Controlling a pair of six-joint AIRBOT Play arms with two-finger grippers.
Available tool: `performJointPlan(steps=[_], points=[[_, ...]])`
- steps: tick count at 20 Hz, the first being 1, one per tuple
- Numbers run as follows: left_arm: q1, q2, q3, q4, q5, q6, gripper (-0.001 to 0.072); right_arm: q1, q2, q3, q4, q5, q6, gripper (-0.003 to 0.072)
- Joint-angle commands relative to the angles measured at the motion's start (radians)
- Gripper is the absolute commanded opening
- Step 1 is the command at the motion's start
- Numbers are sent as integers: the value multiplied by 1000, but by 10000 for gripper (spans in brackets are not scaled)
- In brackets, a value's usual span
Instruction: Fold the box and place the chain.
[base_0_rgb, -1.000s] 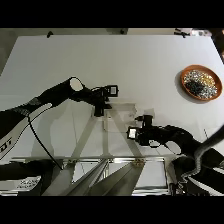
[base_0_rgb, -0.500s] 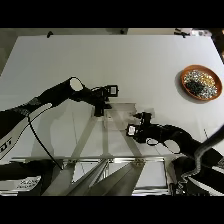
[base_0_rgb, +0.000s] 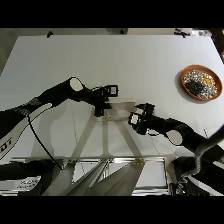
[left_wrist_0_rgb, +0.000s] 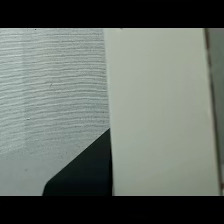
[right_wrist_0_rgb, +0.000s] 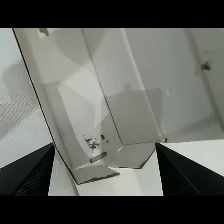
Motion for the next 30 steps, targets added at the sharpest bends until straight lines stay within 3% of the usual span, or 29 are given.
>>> performJointPlan(steps=[1, 6, 8, 14, 17, 30], points=[[0, 0, 1, 0, -1, 3, 12, -33, 0, 9, 108, 31, -110, 697], [0, 0, 1, 0, -1, 3, 12, -36, -1, 9, 259, 40, -286, 696], [0, 0, 1, 0, -1, 3, 12, -65, -1, 9, 307, 93, -365, 646], [0, 0, 1, 0, -1, 3, 12, -164, -2, 9, 318, 185, -395, 649], [0, 0, 1, 0, -1, 3, 12, -164, -15, 9, 393, 201, -461, 649], [0, 0, 1, 0, -1, 3, 12, -199, -43, 18, 576, 181, -656, 656]])
